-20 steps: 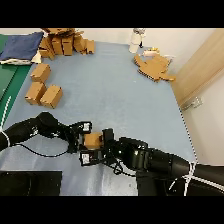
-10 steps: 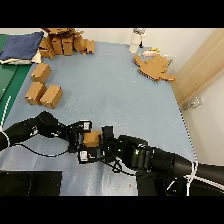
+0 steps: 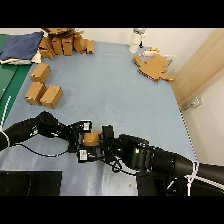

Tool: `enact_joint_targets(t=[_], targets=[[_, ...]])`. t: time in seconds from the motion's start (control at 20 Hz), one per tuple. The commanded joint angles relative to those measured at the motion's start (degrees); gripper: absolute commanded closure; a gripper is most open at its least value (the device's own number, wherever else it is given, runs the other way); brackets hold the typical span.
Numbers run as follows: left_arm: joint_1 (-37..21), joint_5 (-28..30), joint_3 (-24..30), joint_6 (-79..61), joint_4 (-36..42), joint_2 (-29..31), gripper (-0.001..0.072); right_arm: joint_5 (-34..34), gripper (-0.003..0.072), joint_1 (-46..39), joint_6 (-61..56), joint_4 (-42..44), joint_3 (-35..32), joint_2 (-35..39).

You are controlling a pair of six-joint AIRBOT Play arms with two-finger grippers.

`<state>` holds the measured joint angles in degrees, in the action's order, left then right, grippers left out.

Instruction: Fold the box.

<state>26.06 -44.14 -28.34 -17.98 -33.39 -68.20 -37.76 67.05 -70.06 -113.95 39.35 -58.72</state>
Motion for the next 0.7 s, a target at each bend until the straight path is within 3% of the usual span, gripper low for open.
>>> enact_joint_targets(t=[0.0, 0.5, 0.55, 0.65], targets=[[0.04, 0.02, -0.02, 0.02, 0.0, -0.02, 0.0697, 0.02, 0.0418, -0.02, 0.0, 2.03, 1.14, 0.48], [0.02, 0.0, -0.02, 0.02, 0.0, -0.02, 0.0697, -0.02, 0.0422, -0.02, 0.02, 1.9, 1.25, 0.57], [0.04, 0.0, -0.02, 0.02, 0.0, -0.02, 0.0697, -0.15, 0.0492, -0.02, 0.02, 1.81, 1.38, 0.59], [0.04, -0.02, -0.02, 0.02, 0.0, -0.02, 0.0696, -1.09, 0.0527, -0.02, 0.04, 1.51, 2.08, 0.57]])
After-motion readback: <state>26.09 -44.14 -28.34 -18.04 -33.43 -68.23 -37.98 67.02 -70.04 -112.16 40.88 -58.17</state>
